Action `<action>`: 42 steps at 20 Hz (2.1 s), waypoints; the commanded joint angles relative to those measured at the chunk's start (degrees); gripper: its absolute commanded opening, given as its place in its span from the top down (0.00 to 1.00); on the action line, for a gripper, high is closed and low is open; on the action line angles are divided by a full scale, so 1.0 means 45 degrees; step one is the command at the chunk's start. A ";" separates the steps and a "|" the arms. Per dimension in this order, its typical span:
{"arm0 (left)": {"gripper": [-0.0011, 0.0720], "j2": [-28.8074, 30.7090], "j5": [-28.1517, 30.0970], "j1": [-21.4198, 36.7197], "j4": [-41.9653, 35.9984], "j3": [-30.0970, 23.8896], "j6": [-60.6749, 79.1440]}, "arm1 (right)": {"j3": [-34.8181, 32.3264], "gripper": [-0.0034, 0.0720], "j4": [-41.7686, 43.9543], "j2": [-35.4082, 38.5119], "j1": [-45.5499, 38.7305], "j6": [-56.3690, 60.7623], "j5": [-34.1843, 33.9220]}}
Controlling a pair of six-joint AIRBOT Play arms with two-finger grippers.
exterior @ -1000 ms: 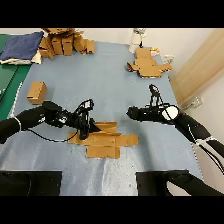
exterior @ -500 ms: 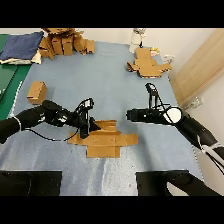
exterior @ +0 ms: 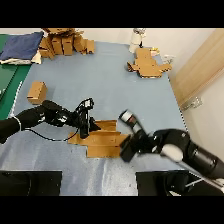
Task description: Fold the box.
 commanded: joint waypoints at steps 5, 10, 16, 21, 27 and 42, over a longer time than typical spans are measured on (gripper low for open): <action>0.97 0.0005 -0.0005 -0.0015 0.0000 0.0015 0.0005 | -0.0971 0.73 -0.7446 -0.1137 0.7276 0.5493 0.0291; 0.97 0.0005 0.0000 -0.0015 0.0000 0.0015 0.0005 | -0.0976 0.62 -0.7645 -0.3026 0.7179 0.5459 -0.1394; 0.97 0.0005 -0.0010 -0.0015 0.0000 0.0015 0.0005 | -0.0976 0.62 -0.7747 -0.3784 0.7179 0.5459 -0.1647; 0.97 0.0005 -0.0039 -0.0024 0.0000 0.0015 0.0005 | -0.0981 0.62 -0.8097 -0.4303 0.7111 0.5338 -0.1632; 0.97 0.0005 -0.0126 -0.0024 0.0000 0.0015 0.0005 | -0.0899 0.62 -0.8306 -0.4561 0.5639 0.5304 -0.1753; 0.97 0.0005 -0.0112 -0.0024 0.0000 0.0015 0.0010 | -0.0928 0.62 -0.8427 -0.3109 0.5513 0.4405 -0.3079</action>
